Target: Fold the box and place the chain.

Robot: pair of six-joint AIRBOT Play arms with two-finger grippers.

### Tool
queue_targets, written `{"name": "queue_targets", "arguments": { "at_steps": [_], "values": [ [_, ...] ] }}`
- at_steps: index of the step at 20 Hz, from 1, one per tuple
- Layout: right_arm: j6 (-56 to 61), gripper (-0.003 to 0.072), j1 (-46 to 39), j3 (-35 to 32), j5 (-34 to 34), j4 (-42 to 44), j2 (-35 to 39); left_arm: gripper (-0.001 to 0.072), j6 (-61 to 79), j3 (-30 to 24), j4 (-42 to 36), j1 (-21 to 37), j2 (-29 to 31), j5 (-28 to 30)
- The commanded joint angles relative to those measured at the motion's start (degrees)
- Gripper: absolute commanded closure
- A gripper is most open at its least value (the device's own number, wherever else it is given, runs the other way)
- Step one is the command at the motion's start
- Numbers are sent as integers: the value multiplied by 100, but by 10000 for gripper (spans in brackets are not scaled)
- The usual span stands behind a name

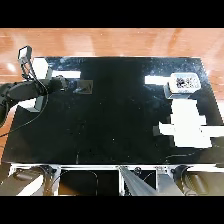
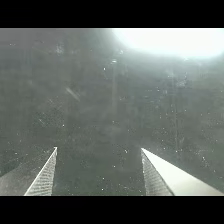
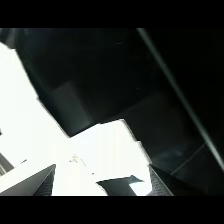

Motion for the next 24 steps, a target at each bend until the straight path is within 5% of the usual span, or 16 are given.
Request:
{"name": "queue_targets", "arguments": {
  "at_steps": [1, 7, 18, 19, 21, 24],
  "values": [
    [15, -34, -92, 59, 0, -22, -83, 98, 9, 0, 0, -2, 0, 0],
    [61, -34, 249, 42, 164, 332, -564, 98, -109, 0, -11, -4, 0, -17],
    [192, -34, 833, -166, 507, -236, -789, 98, -249, 0, -26, -4, 0, -37],
    [188, 123, 907, -190, 546, -323, -789, 98, -249, 0, -26, -4, 0, -35],
    [20, 649, 1034, -195, 658, -501, -787, 98, -249, 0, -26, -4, 0, -35],
    [-136, 675, 1139, -195, 741, -387, -765, 98, -249, 0, -31, -4, 0, -31]
  ]
}}
